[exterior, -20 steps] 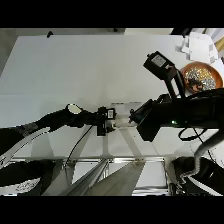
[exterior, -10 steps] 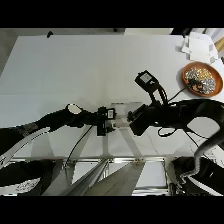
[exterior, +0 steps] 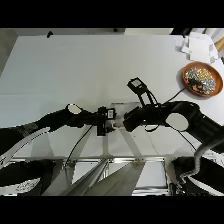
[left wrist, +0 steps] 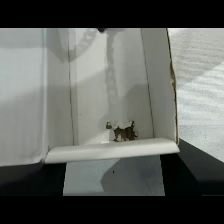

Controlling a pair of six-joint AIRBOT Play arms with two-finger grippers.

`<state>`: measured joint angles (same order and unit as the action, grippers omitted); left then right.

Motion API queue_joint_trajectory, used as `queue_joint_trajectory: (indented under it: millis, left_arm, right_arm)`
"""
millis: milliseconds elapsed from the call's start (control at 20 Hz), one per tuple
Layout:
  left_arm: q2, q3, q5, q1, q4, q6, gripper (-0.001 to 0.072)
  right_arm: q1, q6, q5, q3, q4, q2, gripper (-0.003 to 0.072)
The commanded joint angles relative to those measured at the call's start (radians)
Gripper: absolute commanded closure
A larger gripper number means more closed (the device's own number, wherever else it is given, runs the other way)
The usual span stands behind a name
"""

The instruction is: Fold the box and place the chain.

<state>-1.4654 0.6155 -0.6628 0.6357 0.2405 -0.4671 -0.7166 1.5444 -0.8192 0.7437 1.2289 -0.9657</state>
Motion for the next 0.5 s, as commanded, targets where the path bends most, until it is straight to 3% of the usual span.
queue_joint_trajectory:
  millis: [0,300,350,450]
  left_arm:
    - [0.0,0.001,0.0,0.0,0.0,0.0,0.0641]
    - [0.0,0.001,0.0,0.0,0.0,0.0,0.0641]
    - [0.0,0.001,0.0,0.0,0.0,0.0,0.0641]
    - [0.0,0.001,0.0,0.0,0.0,0.0,0.0641]
  right_arm:
    - [-0.001,-0.001,-0.019,-0.003,-0.002,-0.056,0.0664]
    - [-0.001,-0.002,0.019,-0.003,-0.008,-0.114,0.0661]
    - [-0.001,0.0,0.015,-0.003,-0.011,-0.126,0.0608]
    - [-0.001,0.0,0.015,-0.003,-0.011,-0.131,0.042]
